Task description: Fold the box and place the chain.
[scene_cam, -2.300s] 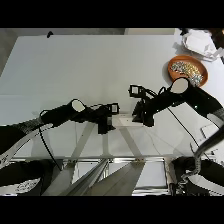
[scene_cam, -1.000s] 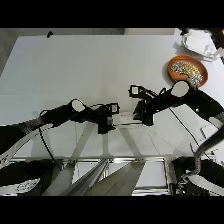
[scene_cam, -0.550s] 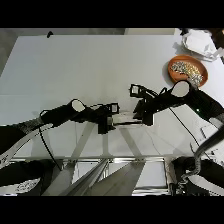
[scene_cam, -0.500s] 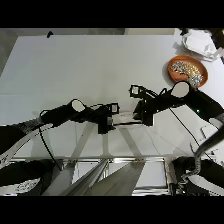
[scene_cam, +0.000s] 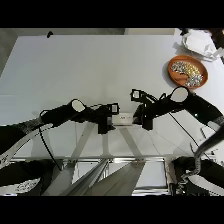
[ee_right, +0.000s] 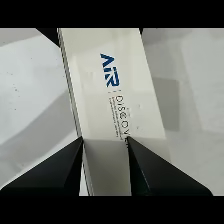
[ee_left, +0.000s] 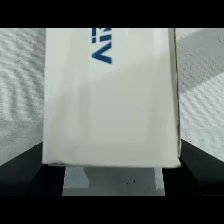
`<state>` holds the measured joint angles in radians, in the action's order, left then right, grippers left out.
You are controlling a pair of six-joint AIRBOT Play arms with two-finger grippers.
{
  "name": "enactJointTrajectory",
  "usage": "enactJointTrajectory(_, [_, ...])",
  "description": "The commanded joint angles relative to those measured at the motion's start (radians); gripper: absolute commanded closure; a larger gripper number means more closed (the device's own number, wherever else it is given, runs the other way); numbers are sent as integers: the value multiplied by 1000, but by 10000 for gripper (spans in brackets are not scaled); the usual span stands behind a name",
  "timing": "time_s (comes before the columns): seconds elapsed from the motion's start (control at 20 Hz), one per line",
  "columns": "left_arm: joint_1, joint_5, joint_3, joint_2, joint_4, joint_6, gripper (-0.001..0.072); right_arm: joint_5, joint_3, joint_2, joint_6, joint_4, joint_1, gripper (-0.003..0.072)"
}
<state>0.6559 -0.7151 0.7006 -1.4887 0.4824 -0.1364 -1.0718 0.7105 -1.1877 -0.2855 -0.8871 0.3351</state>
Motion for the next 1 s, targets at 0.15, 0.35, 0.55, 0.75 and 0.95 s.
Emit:
enactJointTrajectory(0.15, [0,0,0,1,-3,5,364,28,-9,48,11,2,0,323])
enactJointTrajectory(0.35, [0,0,0,1,-3,5,364,49,-9,100,34,80,0,268])
enactJointTrajectory(0.55, [0,0,0,1,-3,5,364,36,-15,119,37,249,0,560])
enactJointTrajectory(0.75, [0,0,0,1,-3,5,364,48,-107,98,186,457,0,678])
enactJointTrajectory(0.95, [0,0,0,1,-3,5,364,44,-180,2,336,661,0,679])
